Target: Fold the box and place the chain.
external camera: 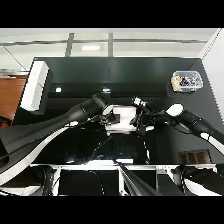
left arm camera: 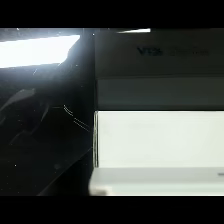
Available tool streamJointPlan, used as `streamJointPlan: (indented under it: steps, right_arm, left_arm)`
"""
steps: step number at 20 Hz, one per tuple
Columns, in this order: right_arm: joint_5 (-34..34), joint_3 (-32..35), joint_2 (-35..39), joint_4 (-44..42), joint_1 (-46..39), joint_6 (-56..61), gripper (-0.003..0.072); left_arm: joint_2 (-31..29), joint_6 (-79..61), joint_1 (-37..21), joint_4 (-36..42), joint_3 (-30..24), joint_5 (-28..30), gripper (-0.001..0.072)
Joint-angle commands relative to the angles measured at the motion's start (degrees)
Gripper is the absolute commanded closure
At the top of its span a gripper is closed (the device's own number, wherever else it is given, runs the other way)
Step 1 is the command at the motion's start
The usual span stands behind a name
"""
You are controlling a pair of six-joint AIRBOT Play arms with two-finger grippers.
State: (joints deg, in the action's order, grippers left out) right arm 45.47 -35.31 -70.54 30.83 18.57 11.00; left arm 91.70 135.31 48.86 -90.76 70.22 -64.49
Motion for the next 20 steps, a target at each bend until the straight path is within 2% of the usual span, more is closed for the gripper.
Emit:
streamJointPlan:
  steps: [1, 3, 5, 7, 9, 11, 13, 17, 20]
  right_arm:
    - [4.11, -2.71, 2.73, 3.91, -2.82, 19.54, 0.0674]
    - [4.66, -5.25, 6.58, 14.88, -9.38, 37.40, 0.0673]
    - [0.42, -5.03, 9.94, 23.98, -19.52, 57.92, 0.0673]
    - [1.57, -3.19, 9.81, 25.49, -28.81, 68.81, 0.0673]
    - [7.96, -0.68, 7.65, 24.30, -33.48, 69.53, 0.0674]
    - [14.27, 0.98, 4.28, 21.90, -32.76, 66.49, 0.0674]
    - [19.12, 1.40, -0.48, 15.87, -29.18, 60.24, 0.0673]
    - [17.59, 1.38, -7.04, 4.92, -19.91, 52.43, 0.0673]
    - [15.06, 0.42, -7.34, 2.16, -15.93, 46.05, 0.0670]
  left_arm:
    - [0.00, -0.04, -0.02, -0.09, 0.04, -0.09, 0.0683]
    - [0.00, -0.04, -0.02, -0.09, 0.04, -0.09, 0.0683]
    - [0.00, -0.04, -0.02, -0.09, 0.04, -0.09, 0.0683]
    - [0.00, -0.04, -0.04, -0.09, 0.04, -0.09, 0.0683]
    - [0.00, -0.04, -0.04, -0.09, 0.04, -0.09, 0.0683]
    - [0.00, -0.04, -0.04, -0.09, 0.04, -0.09, 0.0683]
    - [0.00, -0.04, -0.04, -0.11, 0.04, -0.09, 0.0683]
    - [0.00, -0.04, -0.04, -0.09, 0.04, -0.09, 0.0683]
    - [0.00, -0.04, -0.04, -0.11, 0.04, -0.07, 0.0683]
